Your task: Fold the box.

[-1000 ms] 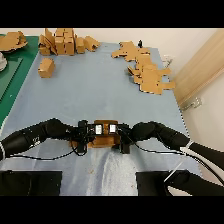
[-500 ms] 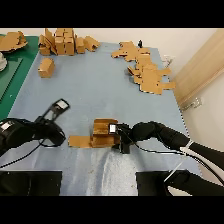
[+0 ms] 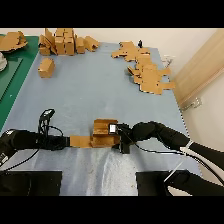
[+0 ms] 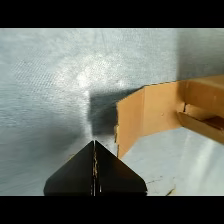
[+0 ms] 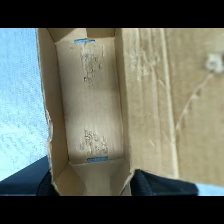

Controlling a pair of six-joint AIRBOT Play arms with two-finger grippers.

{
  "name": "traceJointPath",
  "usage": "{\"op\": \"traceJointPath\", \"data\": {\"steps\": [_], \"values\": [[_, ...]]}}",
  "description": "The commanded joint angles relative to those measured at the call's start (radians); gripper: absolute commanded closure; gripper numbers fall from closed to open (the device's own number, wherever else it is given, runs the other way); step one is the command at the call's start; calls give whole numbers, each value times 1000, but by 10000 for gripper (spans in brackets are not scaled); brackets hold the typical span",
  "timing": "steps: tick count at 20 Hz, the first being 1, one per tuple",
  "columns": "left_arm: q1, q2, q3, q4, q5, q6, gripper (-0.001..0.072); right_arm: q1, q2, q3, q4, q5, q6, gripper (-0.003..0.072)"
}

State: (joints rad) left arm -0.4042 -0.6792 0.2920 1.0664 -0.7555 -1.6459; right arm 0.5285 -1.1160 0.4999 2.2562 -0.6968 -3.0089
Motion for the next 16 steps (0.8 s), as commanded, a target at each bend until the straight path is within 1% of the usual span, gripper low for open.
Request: {"op": "traceJointPath", "data": {"steps": [1,2,4,5,7,9,13,14,16], "values": [[5,-124,-11,-143,83,64,700,1,0,0,0,0,0,170],[5,-161,-11,-166,103,80,700,1,0,0,0,0,0,170],[5,-203,-11,-290,131,194,699,1,0,0,1,0,0,170],[5,-211,-11,-375,138,262,699,1,0,0,3,0,0,170],[5,-211,-11,-499,139,360,700,1,0,0,3,0,0,170],[5,-211,-11,-541,131,380,700,1,0,0,3,0,0,170],[5,-210,-11,-560,93,384,700,1,0,0,3,0,0,170],[5,-210,-11,-586,81,409,700,1,0,0,3,0,0,170],[5,-210,-11,-691,59,492,700,1,0,0,3,0,0,170]]}}
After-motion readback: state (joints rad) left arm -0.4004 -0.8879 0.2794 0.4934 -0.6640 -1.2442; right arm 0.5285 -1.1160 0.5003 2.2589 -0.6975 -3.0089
